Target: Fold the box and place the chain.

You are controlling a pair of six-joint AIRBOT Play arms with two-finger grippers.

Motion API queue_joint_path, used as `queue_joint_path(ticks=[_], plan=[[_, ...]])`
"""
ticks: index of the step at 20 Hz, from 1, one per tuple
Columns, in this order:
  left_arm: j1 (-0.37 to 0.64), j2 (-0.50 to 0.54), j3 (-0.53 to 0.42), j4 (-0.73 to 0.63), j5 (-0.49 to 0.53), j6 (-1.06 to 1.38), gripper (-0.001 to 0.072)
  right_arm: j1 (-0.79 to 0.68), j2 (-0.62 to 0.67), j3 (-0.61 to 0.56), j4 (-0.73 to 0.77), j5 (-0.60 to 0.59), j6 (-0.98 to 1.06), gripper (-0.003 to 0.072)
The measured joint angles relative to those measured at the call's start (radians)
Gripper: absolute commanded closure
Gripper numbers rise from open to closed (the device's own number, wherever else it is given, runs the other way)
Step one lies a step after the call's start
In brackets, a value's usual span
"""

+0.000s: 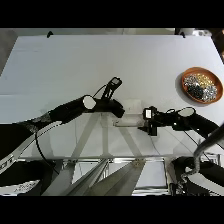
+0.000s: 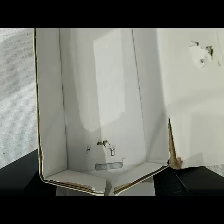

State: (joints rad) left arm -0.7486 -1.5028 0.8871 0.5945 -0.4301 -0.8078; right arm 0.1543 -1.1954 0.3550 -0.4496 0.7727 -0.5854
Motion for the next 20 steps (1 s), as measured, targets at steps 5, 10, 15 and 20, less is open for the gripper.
queue_joint_path(ticks=[5,10,15,20], plan=[[0.001,0.113,0.0,0.058,-0.029,0.019,0.0705,0.0,0.0,0.0,0.001,-0.001,0.0,0.0111],[0.001,0.234,-0.001,0.298,-0.203,-0.037,0.0707,0.0,0.0,0.0,0.001,-0.001,0.0,0.0111],[0.001,0.269,-0.001,0.544,-0.449,-0.122,0.0707,0.0,0.0,0.0,0.002,-0.002,0.0,0.0111],[0.0,0.245,-0.001,0.63,-0.522,-0.125,0.0707,0.0,0.0,0.0,0.002,-0.002,0.0,0.0111]])
